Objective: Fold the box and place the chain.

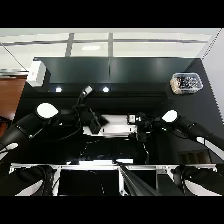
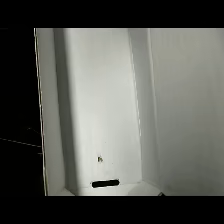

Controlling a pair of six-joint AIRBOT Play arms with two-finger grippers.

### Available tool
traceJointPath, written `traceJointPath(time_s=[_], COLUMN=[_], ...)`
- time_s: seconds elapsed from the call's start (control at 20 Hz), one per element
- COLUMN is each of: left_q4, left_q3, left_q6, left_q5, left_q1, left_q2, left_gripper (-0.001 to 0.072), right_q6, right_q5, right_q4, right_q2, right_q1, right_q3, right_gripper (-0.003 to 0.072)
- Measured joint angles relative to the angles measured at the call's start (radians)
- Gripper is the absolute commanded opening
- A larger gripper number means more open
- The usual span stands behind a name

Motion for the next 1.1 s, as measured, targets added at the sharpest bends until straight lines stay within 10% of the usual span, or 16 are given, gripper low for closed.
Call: traceJointPath(time_s=[0.2,0.65,1.1], left_q4=[-0.016,0.081,0.200], left_q3=[0.002,0.034,0.053], left_q6=[0.039,0.054,0.005], left_q5=[0.219,0.146,0.047], left_q1=[-0.009,-0.017,0.098], left_q2=[-0.081,-0.254,0.007], left_gripper=[0.0026,0.0026,0.0026], right_q6=[0.000,-0.001,0.000], right_q5=[0.000,0.000,-0.002], right_q4=[0.000,-0.001,0.000], right_q2=[0.000,0.000,0.000], right_q1=[0.000,0.000,0.000], right_q3=[0.000,0.000,0.000], right_gripper=[0.0076,0.0076,0.0076])
